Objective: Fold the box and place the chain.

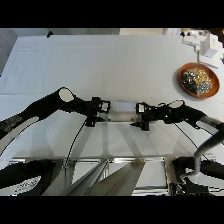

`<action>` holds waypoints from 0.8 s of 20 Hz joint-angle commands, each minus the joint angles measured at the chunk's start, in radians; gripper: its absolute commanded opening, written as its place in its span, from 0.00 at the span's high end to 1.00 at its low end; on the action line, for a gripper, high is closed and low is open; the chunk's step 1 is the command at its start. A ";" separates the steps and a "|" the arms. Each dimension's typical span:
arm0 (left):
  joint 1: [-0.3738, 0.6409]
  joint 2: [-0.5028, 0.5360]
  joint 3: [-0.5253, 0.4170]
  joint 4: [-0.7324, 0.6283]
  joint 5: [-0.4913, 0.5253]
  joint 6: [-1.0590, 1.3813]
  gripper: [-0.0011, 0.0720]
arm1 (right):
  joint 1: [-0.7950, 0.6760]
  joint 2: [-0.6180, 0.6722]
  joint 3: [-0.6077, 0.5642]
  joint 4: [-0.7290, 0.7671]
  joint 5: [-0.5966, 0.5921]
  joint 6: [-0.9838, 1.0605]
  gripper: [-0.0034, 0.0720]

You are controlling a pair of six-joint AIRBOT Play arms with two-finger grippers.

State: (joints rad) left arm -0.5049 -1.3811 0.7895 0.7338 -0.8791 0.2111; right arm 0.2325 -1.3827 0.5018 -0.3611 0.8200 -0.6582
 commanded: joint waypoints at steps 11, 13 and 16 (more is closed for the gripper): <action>-0.021 0.001 0.000 0.019 0.043 -0.129 0.74 | 0.000 0.001 0.001 -0.002 0.004 -0.001 0.48; -0.029 0.001 0.000 -0.016 0.066 -0.126 0.81 | 0.000 0.001 0.001 -0.002 0.004 -0.001 0.48; -0.049 0.000 0.000 -0.050 0.100 -0.125 0.81 | 0.000 0.001 0.001 -0.002 0.004 -0.001 0.48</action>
State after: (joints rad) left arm -0.5396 -1.3808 0.7891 0.7197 -0.8124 0.0952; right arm 0.2325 -1.3827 0.5022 -0.3630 0.8238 -0.6594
